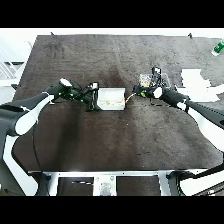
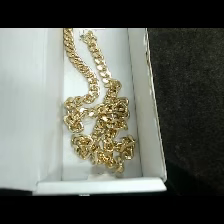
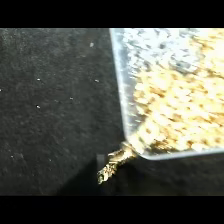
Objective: Fold the box and place the chain.
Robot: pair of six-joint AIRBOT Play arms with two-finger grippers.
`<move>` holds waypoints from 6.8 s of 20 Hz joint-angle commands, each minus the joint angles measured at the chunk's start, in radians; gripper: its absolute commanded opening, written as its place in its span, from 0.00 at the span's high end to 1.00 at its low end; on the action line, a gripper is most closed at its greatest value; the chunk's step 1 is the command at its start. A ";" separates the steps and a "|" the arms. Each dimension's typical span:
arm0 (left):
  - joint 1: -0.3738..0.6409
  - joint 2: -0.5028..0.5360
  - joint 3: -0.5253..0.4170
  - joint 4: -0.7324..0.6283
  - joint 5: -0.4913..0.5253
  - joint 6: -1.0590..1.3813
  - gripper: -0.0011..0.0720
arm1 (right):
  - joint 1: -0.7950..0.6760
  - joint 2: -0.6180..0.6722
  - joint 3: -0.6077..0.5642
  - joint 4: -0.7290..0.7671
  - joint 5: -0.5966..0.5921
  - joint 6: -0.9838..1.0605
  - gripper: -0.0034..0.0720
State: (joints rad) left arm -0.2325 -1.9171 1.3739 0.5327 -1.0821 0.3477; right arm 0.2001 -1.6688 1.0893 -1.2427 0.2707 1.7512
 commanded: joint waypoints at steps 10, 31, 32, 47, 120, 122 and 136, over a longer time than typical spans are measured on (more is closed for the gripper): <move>0.001 0.000 0.000 0.000 0.000 0.000 0.14 | 0.149 0.604 -0.056 -0.022 0.218 -0.140 0.94; 0.001 0.000 0.000 0.000 0.000 0.000 0.14 | 0.451 0.319 -0.058 -0.051 0.141 -0.053 0.92; 0.000 0.000 0.000 0.000 0.000 0.000 0.14 | 0.443 0.309 -0.058 -0.064 0.141 -0.053 0.77; 0.000 0.000 0.000 0.000 0.000 0.000 0.14 | -0.039 0.315 -0.189 -0.049 0.069 0.010 0.44; 0.001 0.000 0.000 0.000 0.000 0.000 0.14 | -0.021 0.164 -0.151 -0.065 -0.006 0.022 0.43; 0.000 0.000 0.000 0.000 0.000 0.000 0.14 | -0.021 0.108 -0.098 -0.058 -0.006 0.022 0.43; 0.001 0.000 0.000 0.000 0.000 0.000 0.14 | 0.058 0.220 0.033 -0.044 0.055 -0.099 0.94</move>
State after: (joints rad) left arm -0.2325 -1.9171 1.3739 0.5327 -1.0821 0.3473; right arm 0.2203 -1.5711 1.1244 -1.2869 0.3016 1.7229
